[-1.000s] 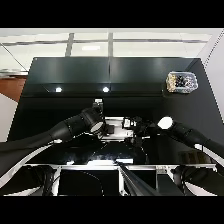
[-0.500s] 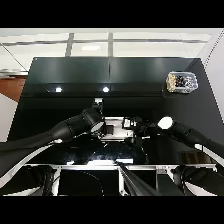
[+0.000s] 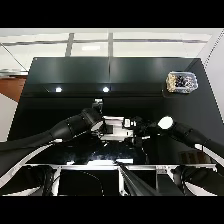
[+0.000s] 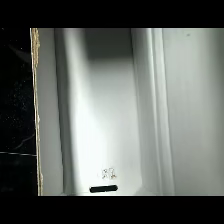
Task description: Fold the box and place the chain.
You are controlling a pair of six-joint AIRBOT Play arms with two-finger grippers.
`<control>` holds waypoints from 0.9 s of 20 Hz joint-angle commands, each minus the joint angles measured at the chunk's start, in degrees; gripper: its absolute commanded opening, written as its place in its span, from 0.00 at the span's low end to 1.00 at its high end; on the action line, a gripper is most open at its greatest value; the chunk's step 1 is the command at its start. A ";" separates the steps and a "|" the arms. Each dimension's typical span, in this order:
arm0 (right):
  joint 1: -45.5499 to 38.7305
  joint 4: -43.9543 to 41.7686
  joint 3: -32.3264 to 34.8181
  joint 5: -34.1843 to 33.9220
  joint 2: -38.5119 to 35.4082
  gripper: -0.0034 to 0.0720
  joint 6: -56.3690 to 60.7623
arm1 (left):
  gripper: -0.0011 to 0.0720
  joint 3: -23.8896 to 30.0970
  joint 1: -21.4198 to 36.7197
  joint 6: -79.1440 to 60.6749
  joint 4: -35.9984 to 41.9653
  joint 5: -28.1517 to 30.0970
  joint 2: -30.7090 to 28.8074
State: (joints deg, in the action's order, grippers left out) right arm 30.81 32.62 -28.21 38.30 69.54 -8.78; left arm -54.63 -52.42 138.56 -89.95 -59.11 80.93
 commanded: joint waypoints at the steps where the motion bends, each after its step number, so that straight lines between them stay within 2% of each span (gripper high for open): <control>1: 0.00 -0.04 0.02 0.02 0.04 0.69 0.07 | 0.06 -0.04 -0.02 -0.15 0.24 0.42 0.04; 3: -0.04 0.02 0.02 -0.20 0.04 0.69 2.60 | 0.06 -0.04 -0.02 -0.15 0.55 0.35 0.04; 5: -0.15 0.90 0.02 -0.20 0.02 0.97 3.52 | 0.06 -0.04 -0.02 -0.15 0.72 0.11 0.04; 8: -0.15 5.46 0.00 0.07 -0.90 0.97 4.09 | 0.06 -0.04 -0.02 -0.22 0.39 -1.73 0.04; 15: -0.59 17.97 0.00 1.18 -9.51 0.97 7.37 | 0.06 -0.04 -0.02 -0.17 -1.16 -3.04 0.04; 18: -0.57 19.43 0.02 1.75 -9.55 0.97 7.98 | 0.06 -0.04 -0.02 -0.17 -1.33 -3.02 0.04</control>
State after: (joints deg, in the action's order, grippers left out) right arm 30.22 48.80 -28.18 39.13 61.04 -1.80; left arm -54.68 -52.49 138.23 -90.61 -62.15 80.95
